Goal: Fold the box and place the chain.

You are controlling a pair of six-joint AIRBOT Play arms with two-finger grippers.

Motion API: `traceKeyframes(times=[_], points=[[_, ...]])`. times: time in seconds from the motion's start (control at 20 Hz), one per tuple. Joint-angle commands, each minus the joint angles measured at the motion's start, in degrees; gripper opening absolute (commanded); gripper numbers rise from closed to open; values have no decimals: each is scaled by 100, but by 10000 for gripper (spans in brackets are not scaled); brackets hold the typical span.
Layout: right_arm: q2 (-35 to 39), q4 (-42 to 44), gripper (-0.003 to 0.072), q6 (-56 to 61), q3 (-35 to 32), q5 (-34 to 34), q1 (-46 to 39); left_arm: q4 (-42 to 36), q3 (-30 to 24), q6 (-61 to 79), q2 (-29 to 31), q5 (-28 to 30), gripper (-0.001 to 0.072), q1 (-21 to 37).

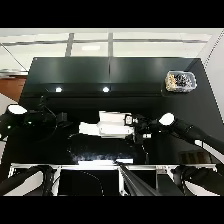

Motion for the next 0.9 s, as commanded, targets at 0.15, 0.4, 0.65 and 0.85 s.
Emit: traceKeyframes(times=[0.15, 0.4, 0.65, 0.85], points=[[-4, 2, 460, 0, -2, 2, 7, -911, -17, 608, -1220, -326, 32, -380], [-4, 2, 460, 0, -2, 2, 7, -1086, 0, 612, -1222, 118, 35, -1202], [-4, 2, 460, 0, -2, 2, 7, -1012, 382, 1285, -1193, -293, 635, -1379], [-4, 2, 460, 0, -2, 0, 7, -1027, 584, 1281, -1191, -629, 657, -1491]])
